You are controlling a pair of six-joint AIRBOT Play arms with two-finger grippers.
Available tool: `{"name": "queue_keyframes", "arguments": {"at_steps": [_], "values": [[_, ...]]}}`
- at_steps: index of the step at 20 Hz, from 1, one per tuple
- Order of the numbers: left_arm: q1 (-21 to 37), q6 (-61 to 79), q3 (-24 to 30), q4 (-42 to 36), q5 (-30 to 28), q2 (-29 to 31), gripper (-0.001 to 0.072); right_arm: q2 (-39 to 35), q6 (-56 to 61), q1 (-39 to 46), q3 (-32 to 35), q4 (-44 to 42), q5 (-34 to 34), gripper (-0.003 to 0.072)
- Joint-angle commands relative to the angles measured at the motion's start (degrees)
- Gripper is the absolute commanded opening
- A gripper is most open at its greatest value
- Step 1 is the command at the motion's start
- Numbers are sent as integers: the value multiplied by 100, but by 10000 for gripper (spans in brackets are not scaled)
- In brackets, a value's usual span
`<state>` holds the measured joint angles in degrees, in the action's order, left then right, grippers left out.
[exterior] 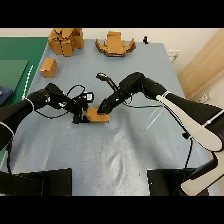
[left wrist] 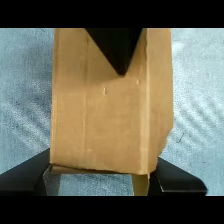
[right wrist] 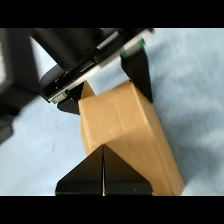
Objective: Fold the box.
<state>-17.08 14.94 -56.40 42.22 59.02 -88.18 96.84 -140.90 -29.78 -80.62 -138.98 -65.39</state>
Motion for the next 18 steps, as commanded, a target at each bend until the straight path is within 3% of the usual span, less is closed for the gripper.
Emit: {"name": "queue_keyframes", "arguments": {"at_steps": [1, 2, 7, 8, 9, 11, 12, 14, 17, 18], "values": [[4, -2, 0, 2, 4, 4, 220, -210, -686, -271, 223, 173, 693, 193], [4, -2, 0, 4, 2, 4, 220, -238, -772, -315, 223, 186, 754, 317], [4, -2, 0, 2, 7, 4, 220, -553, -1154, -345, 219, 861, 859, 320], [4, -2, 0, 2, 4, 4, 220, -625, -1182, -345, 219, 1106, 914, 362], [4, 0, 0, 2, 2, 4, 220, -656, -1224, -345, 219, 1325, 968, 461], [4, -2, 0, 2, 4, 4, 220, -640, -1370, -348, 227, 1506, 984, 488], [4, -2, 0, -2, 7, 4, 220, -632, -1370, -348, 225, 1528, 1023, 483], [4, -2, 0, -2, 4, 4, 220, -632, -1368, -348, 225, 1534, 1161, 319], [4, -79, 0, 0, 2, 4, 220, -632, -1366, -348, 225, 1534, 1217, 263], [4, -103, 0, 0, 7, 4, 220, -632, -1366, -348, 225, 1515, 1158, 182]]}}
